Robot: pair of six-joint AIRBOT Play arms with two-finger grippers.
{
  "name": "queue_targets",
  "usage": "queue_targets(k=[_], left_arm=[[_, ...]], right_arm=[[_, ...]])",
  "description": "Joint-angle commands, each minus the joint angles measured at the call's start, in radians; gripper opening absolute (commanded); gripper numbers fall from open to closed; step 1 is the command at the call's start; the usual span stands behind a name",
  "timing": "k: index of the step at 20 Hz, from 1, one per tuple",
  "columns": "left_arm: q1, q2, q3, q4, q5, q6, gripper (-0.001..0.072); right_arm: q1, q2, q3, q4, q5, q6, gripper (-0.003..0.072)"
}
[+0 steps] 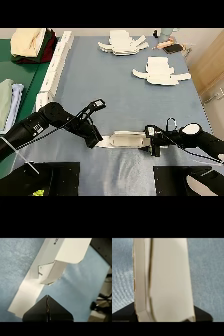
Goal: Fold the box.
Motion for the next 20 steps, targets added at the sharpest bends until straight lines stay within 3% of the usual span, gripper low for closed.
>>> queue_targets(k=[1,5,11,14,20], left_arm=[[-0.110,-0.004,0.016,-0.149,0.074,-0.373,0.0017],[-0.208,-0.116,0.074,-0.401,0.344,-0.445,0.0018],[-0.209,-0.216,0.087,-0.547,0.615,-0.442,0.0017],[-0.206,-0.291,0.087,-0.547,0.629,-0.483,0.0017],[-0.205,-0.435,0.086,-0.542,0.521,-0.513,0.0017]], right_arm=[[-0.001,0.001,0.001,0.000,0.000,0.000,0.0458],[-0.001,0.001,0.001,0.000,0.000,0.000,0.0458],[0.000,0.001,0.001,0.000,0.000,0.000,0.0458],[0.000,0.001,0.001,0.000,0.000,0.000,0.0459],[-0.001,0.001,0.001,0.000,0.000,0.000,0.0458]])
